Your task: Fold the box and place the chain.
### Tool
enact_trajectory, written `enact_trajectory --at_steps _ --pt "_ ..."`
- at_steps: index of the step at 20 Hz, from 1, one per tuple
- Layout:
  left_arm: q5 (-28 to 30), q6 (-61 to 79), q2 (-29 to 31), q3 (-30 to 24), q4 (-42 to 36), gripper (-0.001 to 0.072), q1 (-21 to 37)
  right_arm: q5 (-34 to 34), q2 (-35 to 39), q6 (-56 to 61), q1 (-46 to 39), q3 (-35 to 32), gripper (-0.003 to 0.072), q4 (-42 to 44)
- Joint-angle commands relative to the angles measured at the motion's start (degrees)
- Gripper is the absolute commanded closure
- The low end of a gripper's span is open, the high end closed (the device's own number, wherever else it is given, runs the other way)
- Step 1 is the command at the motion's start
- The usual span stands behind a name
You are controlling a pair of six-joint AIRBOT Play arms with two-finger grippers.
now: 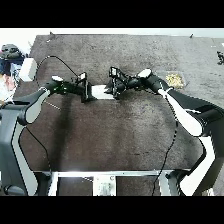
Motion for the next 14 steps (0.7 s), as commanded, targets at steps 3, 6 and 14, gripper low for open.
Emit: enact_trajectory --at_steps 3,6,14 --pt "0.42 -0.13 0.02 -0.02 -0.2 0.0492 -0.04 6.49 -0.48 2.73 -1.05 -0.04 0.0462 -0.44" --pt "0.42 -0.15 0.02 -0.02 -0.2 0.0492 -0.02 7.13 -0.48 3.65 -2.27 -0.04 0.0462 0.04" --pt "0.42 -0.13 0.02 -0.02 -0.2 0.0492 -0.02 12.15 -0.59 8.41 -5.97 0.2 0.0675 15.98"
